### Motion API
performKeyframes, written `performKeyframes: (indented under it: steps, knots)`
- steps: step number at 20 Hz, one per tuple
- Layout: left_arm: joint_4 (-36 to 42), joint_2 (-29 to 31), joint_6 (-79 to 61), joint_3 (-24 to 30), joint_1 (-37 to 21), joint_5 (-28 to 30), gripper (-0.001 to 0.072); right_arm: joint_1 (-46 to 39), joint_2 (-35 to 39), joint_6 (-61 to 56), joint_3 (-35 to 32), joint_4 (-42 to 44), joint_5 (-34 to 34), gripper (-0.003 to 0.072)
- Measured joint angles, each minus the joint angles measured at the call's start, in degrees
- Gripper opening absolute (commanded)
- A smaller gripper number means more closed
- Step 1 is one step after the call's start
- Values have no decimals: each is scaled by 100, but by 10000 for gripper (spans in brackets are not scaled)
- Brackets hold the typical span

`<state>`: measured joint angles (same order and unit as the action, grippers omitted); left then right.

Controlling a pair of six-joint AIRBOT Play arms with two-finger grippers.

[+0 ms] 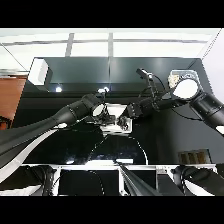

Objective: Fold the box and place the chain.

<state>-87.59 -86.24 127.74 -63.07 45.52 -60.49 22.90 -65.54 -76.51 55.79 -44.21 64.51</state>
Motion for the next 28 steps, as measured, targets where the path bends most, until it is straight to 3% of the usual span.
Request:
performKeyframes:
  steps: [3,9,13,14,15,16,17,21,23,28]
  knots:
    - [0,0,-2,0,0,0,26,-350,236,-26,0,-518,426,323]
    - [0,-2,-2,0,0,-9,26,-1261,1161,-664,-98,-3088,868,307]
    - [2,-17,68,0,0,63,33,-1504,1386,-905,-369,-3550,763,307]
    - [2,-17,173,-11,0,61,185,-1528,1412,-933,-459,-3499,693,307]
    - [4,-17,271,-33,7,79,428,-1550,1429,-955,-546,-3423,640,307]
    - [24,-11,367,-74,24,96,577,-1563,1443,-975,-629,-3375,575,307]
    - [22,-4,442,-127,42,96,630,-1572,1451,-992,-706,-3346,531,307]
    - [-87,240,68,-341,181,59,631,-1591,1467,-975,-907,-3307,365,307]
    - [-319,557,-382,-361,223,-271,631,-1593,1471,-920,-946,-3303,299,307]
    - [-1919,1836,-1158,216,-144,-1202,631,-1598,1471,-872,-977,-3294,216,307]
